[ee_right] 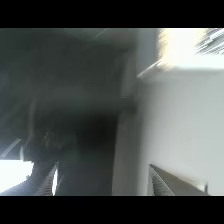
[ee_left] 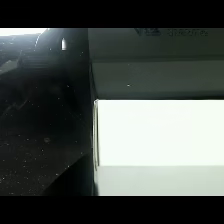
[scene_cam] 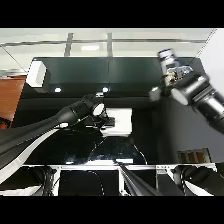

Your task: Fold the box and place the chain.

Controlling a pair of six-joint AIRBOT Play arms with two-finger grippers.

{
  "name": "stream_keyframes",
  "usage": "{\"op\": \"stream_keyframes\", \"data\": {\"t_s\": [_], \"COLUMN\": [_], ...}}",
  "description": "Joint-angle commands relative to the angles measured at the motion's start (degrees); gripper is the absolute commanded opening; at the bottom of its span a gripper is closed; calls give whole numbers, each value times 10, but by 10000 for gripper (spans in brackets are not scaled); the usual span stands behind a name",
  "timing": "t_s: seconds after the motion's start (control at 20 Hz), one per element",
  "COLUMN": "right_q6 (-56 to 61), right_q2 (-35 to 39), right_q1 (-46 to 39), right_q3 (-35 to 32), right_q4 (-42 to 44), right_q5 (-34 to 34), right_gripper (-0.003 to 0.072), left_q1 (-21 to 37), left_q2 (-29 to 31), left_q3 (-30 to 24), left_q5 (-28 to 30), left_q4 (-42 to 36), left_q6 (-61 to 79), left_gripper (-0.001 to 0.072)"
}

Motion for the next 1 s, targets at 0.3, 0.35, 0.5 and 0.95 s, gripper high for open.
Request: {"op": "stream_keyframes", "data": {"t_s": [0.3, 0.35, 0.5, 0.95], "right_q6": [-29, -30, -44, -45], "right_q2": [-262, -311, -426, -513], "right_q1": [-290, -301, -325, -344], "right_q3": [153, 211, 350, 409], "right_q4": [123, 133, 180, 195], "right_q5": [-179, -147, -78, -70], "right_gripper": [694, 694, 634, 462], "left_q1": [1, 1, 1, 1], "left_q2": [0, 0, 0, 0], "left_q3": [0, 0, 0, 0], "left_q5": [-1, -1, -1, -1], "left_q4": [1, 1, 2, 1], "left_q6": [0, 0, 0, 0], "left_gripper": [26, 26, 26, 26]}}
